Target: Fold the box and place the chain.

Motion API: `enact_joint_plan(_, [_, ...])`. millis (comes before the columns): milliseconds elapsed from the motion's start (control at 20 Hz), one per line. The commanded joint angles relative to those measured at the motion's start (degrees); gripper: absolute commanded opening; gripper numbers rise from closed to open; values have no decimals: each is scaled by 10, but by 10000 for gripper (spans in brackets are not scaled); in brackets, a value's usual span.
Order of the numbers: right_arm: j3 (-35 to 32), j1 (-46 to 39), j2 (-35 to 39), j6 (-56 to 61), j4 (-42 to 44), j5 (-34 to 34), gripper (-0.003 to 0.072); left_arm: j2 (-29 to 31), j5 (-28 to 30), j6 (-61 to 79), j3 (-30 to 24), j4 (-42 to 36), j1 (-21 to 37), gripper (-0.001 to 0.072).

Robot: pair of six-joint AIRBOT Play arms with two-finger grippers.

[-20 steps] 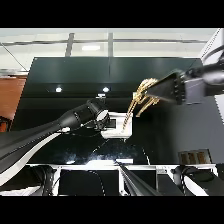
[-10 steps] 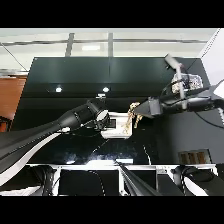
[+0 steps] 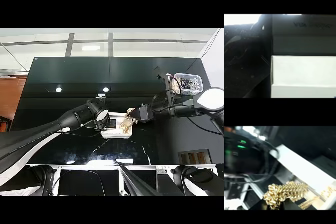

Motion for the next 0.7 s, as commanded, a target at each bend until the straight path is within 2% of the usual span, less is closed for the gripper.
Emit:
enact_joint_plan(0, [-29,8,-4,20,-34,-37,4,0,0,0,0,0,1,28])
enact_joint_plan(200, [-36,50,-43,21,-30,-92,4,0,0,0,0,0,1,28])
enact_joint_plan(450, [-36,61,-63,21,-24,-90,13,0,0,0,0,0,1,27])
enact_joint_plan(500, [-36,61,-63,21,-25,-88,81,0,0,0,0,0,1,28])
enact_joint_plan(550, [-36,61,-63,20,-25,-85,228,0,1,0,0,0,1,28])
enact_joint_plan(600, [-35,59,-63,20,-27,-76,274,0,1,0,0,0,1,28])
enact_joint_plan(650, [-30,52,-62,20,-35,-56,274,0,1,0,0,0,1,28])
